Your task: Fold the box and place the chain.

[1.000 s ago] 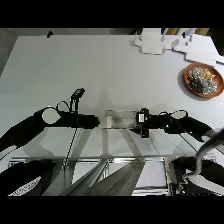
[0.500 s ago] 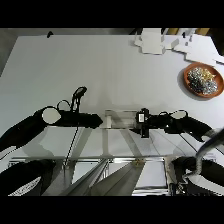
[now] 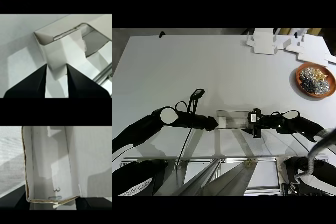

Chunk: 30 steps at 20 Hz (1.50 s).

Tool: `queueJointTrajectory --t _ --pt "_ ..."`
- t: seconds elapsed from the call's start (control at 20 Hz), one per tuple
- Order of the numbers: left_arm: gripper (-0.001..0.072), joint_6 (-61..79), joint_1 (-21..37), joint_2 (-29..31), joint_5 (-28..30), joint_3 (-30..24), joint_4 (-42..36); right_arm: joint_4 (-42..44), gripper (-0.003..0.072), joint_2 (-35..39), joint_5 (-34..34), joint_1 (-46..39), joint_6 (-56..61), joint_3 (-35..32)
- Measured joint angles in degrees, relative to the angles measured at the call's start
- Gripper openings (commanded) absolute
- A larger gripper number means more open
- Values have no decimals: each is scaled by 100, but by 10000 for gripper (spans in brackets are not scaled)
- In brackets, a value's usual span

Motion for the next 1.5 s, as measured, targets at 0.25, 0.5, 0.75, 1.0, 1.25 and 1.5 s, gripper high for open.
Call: queueJointTrajectory --t 0.25,0.5,0.75,1.0,1.25,1.5 --pt "281 -192 -103 -114 -46 258 179 0 299 0 0 0 0 0" --pt "281 -710 -264 -422 -302 629 627 -2 299 0 0 0 0 0" --pt "281 -1342 -525 -789 -579 1071 1191 -2 299 0 2 0 0 0" --pt "276 -2236 -691 -903 -761 1342 1805 0 299 0 0 0 2 0" --pt "275 -3235 -822 -1054 -1108 1727 2594 -2 299 0 2 0 0 2" --pt "271 -3722 -1119 -1628 -1613 2345 3073 -2 299 0 2 0 0 0"
